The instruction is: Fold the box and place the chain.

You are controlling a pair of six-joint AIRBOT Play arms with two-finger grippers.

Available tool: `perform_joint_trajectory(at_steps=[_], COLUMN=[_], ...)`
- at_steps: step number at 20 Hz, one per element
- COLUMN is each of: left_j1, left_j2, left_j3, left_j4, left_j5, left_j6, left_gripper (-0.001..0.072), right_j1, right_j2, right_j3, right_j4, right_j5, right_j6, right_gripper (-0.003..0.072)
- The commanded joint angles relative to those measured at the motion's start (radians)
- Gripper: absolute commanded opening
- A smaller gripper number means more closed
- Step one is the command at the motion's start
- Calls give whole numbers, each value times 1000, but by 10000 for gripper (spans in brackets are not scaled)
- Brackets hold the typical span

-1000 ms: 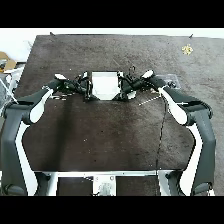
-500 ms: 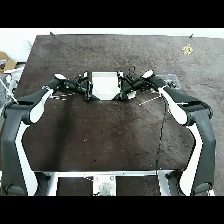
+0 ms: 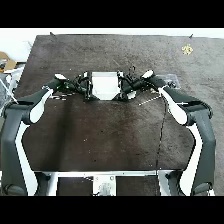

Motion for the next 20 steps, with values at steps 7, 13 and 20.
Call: perform_joint_trajectory(at_steps=[7,13,20], left_j1=[0,0,0], left_j2=[0,1,1], left_j3=[0,1,0], left_j4=[-3,-3,-3], left_j5=[3,3,1], left_j6=[1,1,1], left_gripper=[275,275,274], right_j1=[-1,-1,-1], right_j2=[0,0,16], right_j3=[0,0,0], right_j4=[3,6,-32], right_j5=[0,12,43], right_j6=[0,0,19], right_gripper=[457,457,687])
